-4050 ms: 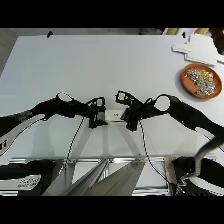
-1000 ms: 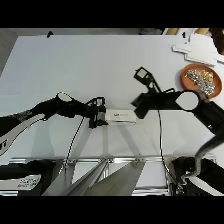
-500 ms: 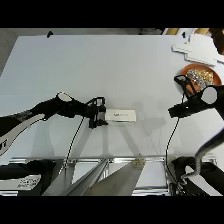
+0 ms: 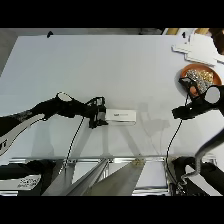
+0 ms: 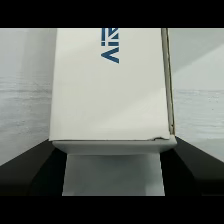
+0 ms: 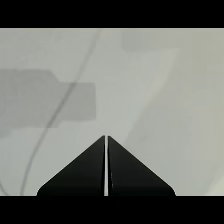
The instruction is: Fold the box and place the chain.
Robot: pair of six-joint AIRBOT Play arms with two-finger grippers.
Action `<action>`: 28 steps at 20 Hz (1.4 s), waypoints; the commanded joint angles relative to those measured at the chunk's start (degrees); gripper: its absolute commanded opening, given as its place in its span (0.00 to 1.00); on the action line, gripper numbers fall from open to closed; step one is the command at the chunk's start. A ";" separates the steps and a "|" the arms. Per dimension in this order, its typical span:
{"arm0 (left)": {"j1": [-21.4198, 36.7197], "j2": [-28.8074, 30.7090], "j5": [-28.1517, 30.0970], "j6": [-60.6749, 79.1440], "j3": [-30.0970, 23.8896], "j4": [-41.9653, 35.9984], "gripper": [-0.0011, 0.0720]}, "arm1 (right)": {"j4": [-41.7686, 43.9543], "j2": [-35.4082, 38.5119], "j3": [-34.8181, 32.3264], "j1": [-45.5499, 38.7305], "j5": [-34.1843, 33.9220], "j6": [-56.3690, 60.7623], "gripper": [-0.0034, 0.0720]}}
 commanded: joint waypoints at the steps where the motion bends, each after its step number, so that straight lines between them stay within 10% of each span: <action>1: 0.42 0.31 -2.29 -0.98 0.04 0.37 0.22 | -0.15 0.04 -0.04 -0.09 0.22 0.11 0.07; 7: 8.11 15.34 10.43 -25.79 0.04 20.92 0.21 | -0.15 0.04 -0.04 -0.09 0.22 0.11 0.07; 12: 25.83 28.96 18.08 -57.46 0.02 37.05 0.22 | -0.15 0.04 -0.04 -0.09 0.22 0.11 0.07; 19: 45.05 26.01 18.82 -72.67 -0.11 42.80 0.23 | -0.15 0.04 -0.04 -0.09 0.22 0.11 0.07; 24: 46.93 20.13 11.96 -82.75 -0.11 54.29 0.40 | -0.15 0.04 -0.04 -0.09 0.22 0.11 0.07; 25: 46.90 19.56 11.37 -83.93 -0.11 55.25 0.49 | -0.15 0.04 -0.04 -0.09 0.22 0.11 0.07; 27: 46.90 19.32 10.80 -86.44 -0.11 55.21 0.98 | -0.15 0.04 -0.04 -0.09 0.22 0.11 0.07; 28: 46.93 19.34 10.64 -88.19 -0.11 55.23 0.97 | -0.15 0.04 -0.04 -0.09 0.22 0.13 0.07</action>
